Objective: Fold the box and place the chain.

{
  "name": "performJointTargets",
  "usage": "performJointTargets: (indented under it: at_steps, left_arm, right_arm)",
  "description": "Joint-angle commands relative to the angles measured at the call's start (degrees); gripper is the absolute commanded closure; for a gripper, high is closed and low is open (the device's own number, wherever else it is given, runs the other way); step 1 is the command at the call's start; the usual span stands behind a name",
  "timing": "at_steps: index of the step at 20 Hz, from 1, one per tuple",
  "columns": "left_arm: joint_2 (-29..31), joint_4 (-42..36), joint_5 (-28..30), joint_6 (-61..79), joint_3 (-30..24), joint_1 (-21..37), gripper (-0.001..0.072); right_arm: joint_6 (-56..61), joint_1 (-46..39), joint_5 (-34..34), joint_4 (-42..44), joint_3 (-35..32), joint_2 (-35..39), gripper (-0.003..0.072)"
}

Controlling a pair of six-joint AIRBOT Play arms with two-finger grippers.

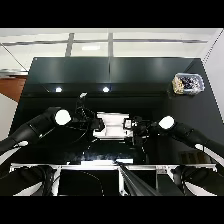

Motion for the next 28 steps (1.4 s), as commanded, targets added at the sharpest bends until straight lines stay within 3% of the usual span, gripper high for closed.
performJointTargets:
  at_steps: [1,12,17,20,22,26,27,28]
  left_arm:
    - [-0.04,2.05,-0.37,-0.22,0.02,-1.31,0.0130]
    - [-2.71,2.16,-0.68,-0.22,0.11,-1.57,0.0130]
    - [-3.96,2.99,-2.60,-0.48,3.45,-2.19,0.0133]
    - [-4.31,14.93,-8.61,-15.28,6.93,-5.53,0.0137]
    - [-5.73,21.16,-13.49,-24.13,9.55,-7.74,0.0226]
    - [-11.47,21.92,-17.64,-25.70,14.56,-10.64,0.0229]
    - [-13.03,21.90,-18.25,-25.88,15.76,-11.06,0.0260]
    - [-14.43,21.90,-19.19,-26.01,16.90,-11.32,0.0345]
  right_arm:
    - [0.00,0.00,0.00,0.02,0.00,-0.02,0.0218]
    - [0.00,0.00,0.00,0.02,0.00,-0.02,0.0219]
    - [0.02,0.00,0.00,0.02,0.00,-0.02,0.0218]
    - [0.00,0.00,0.00,0.02,0.00,-0.02,0.0218]
    - [0.00,0.00,0.00,0.02,0.00,-0.02,0.0218]
    - [0.00,0.00,0.02,0.00,0.00,-0.02,0.0218]
    - [0.00,0.00,0.02,0.00,-0.02,-0.02,0.0218]
    - [0.00,0.00,0.02,0.00,0.00,-0.02,0.0218]
